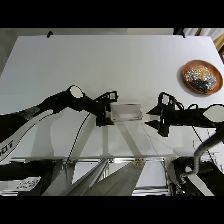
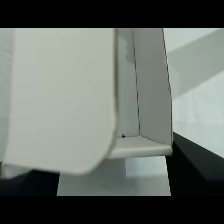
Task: Fold the box and place the chain.
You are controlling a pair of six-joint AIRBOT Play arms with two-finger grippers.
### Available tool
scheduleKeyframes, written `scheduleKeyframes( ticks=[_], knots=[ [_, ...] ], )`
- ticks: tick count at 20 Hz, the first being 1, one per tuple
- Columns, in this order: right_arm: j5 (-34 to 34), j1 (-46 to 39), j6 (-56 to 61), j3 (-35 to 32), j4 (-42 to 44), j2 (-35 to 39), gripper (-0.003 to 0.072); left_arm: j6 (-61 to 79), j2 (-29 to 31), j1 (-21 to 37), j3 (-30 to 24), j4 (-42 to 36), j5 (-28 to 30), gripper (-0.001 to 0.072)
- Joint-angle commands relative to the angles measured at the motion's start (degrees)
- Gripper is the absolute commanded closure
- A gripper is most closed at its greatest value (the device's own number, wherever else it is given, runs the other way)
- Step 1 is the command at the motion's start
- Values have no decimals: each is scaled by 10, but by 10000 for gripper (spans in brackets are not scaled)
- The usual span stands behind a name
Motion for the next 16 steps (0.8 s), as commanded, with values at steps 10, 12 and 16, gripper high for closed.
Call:
scheduleKeyframes(
  ticks=[10, 12, 16],
  knots=[
    [-9, 1, 0, 0, 0, 0, 288, 11, -31, 0, -1, -5, 2, 111],
    [-9, 1, 0, 0, 0, 0, 288, 11, -31, -3, -1, -5, 3, 178],
    [-9, 1, 0, 0, 0, 0, 288, 11, -31, -30, -1, 0, 37, 298]
  ],
)
